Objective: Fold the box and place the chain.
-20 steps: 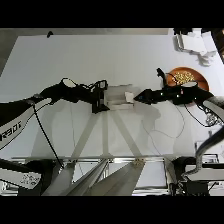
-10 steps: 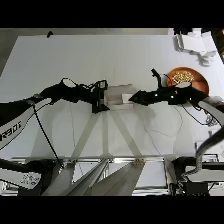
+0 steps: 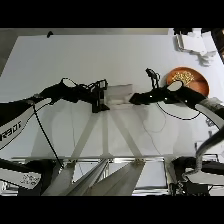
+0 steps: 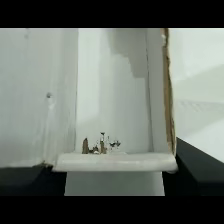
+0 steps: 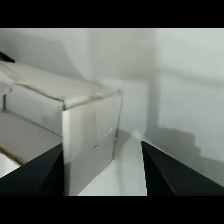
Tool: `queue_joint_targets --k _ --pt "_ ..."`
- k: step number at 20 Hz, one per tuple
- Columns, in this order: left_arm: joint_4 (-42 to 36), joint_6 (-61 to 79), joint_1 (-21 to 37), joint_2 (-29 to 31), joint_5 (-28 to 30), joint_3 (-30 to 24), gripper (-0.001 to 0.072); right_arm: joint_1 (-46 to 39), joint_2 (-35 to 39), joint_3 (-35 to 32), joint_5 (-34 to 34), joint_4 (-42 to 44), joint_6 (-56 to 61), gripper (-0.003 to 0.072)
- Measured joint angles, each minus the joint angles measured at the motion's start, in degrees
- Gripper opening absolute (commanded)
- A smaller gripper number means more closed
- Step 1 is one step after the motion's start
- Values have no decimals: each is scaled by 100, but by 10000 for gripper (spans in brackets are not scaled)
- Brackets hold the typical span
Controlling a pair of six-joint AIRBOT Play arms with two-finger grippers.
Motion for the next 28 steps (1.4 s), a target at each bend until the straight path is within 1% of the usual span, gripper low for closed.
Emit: queue_joint_targets --k 3,5,6,7,8,11,12,15,16,18,21,22,23,27,28 --pt "44 37 11 4 -24 0 321 26 157 55 -70 -146 260 503" --pt "44 35 13 7 -28 0 321 37 221 79 -11 -195 361 635" --pt "46 35 13 4 -28 0 321 44 251 90 -2 -186 376 653" --pt "44 35 13 4 -28 0 321 48 273 94 46 -190 409 707" --pt "44 35 13 7 -28 0 321 57 293 109 61 -221 424 720" --pt "44 35 13 7 -26 0 321 190 328 249 153 -487 457 717" --pt "44 35 13 4 -28 0 321 264 332 315 120 -673 546 702" --pt "46 35 13 4 -26 0 321 584 321 560 4 -1587 1274 550" --pt "46 35 13 4 -28 0 321 695 304 634 -28 -1926 1591 536" --pt "44 35 13 4 -28 0 321 922 258 780 -96 -2511 2184 536" --pt "46 35 13 4 -28 0 321 1235 90 966 -136 -3049 2852 526" --pt "44 33 13 4 -28 0 321 1338 -2 1029 -140 -3228 3073 496" --pt "46 33 13 4 -28 0 321 1432 -87 1091 -146 -3429 3305 448" --pt "44 33 13 4 -28 0 321 1757 -433 1303 -109 -4317 4343 447" --pt "44 35 13 4 -26 0 321 1808 -516 1335 -74 -4474 4577 384"
